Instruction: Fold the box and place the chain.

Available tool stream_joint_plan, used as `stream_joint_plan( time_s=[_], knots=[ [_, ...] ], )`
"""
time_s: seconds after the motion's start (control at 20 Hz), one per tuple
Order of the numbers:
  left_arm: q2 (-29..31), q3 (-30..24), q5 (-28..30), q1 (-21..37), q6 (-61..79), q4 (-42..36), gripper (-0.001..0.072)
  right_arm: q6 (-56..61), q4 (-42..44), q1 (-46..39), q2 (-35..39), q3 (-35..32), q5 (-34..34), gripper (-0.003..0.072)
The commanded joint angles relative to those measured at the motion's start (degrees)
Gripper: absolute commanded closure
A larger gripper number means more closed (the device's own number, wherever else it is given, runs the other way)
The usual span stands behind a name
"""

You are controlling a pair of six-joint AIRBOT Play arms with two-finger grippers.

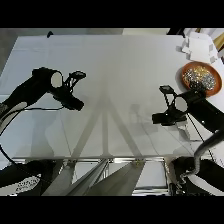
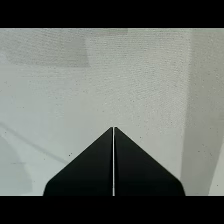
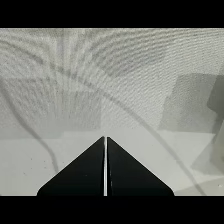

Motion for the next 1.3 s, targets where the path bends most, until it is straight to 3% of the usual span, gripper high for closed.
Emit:
stream_joint_plan(
  time_s=[0.0, 0.4, 0.55, 0.8, 0.95, 1.05, 1.1, 1.2, 1.25],
  knots=[
    [0.04, -0.02, 0.02, -0.04, 0.02, 0.00, 0.0693, 0.00, 0.00, 0.07, 0.04, -0.04, 0.02, 0.0674],
    [0.04, -0.02, 0.02, -0.04, 0.02, 0.00, 0.0693, -0.15, -1.05, 0.07, 0.04, -0.04, -1.66, 0.0674],
    [0.04, -0.02, 0.00, -0.04, 0.02, 0.00, 0.0693, -2.05, -6.91, -0.98, 0.04, 0.94, 0.90, 0.0675],
    [0.04, -0.02, 0.02, -0.04, 0.02, 0.00, 0.0693, -11.72, -22.45, -15.10, 0.17, 6.36, 11.96, 0.0675],
    [0.04, -0.02, 0.02, -0.04, 0.02, 0.00, 0.0693, -13.27, -32.57, -26.18, 0.48, 7.91, 12.07, 0.0674],
    [0.04, -0.02, 0.02, -0.04, 0.02, 0.00, 0.0693, -16.06, -33.20, -33.33, 0.48, 7.91, 10.12, 0.0667],
    [0.04, -0.02, 0.02, -0.04, 0.02, 0.00, 0.0693, -17.09, -33.20, -36.24, 0.48, 7.91, 8.61, 0.0569],
    [0.04, -0.02, 0.02, -0.04, 0.02, 0.00, 0.0693, -19.78, -32.06, -41.07, 0.48, 7.91, 5.44, 0.0090],
    [0.04, -0.02, 0.02, -0.04, 0.02, 0.00, 0.0693, -20.96, -32.24, -42.56, 0.48, 7.91, 4.31, 0.0063]
  ],
)
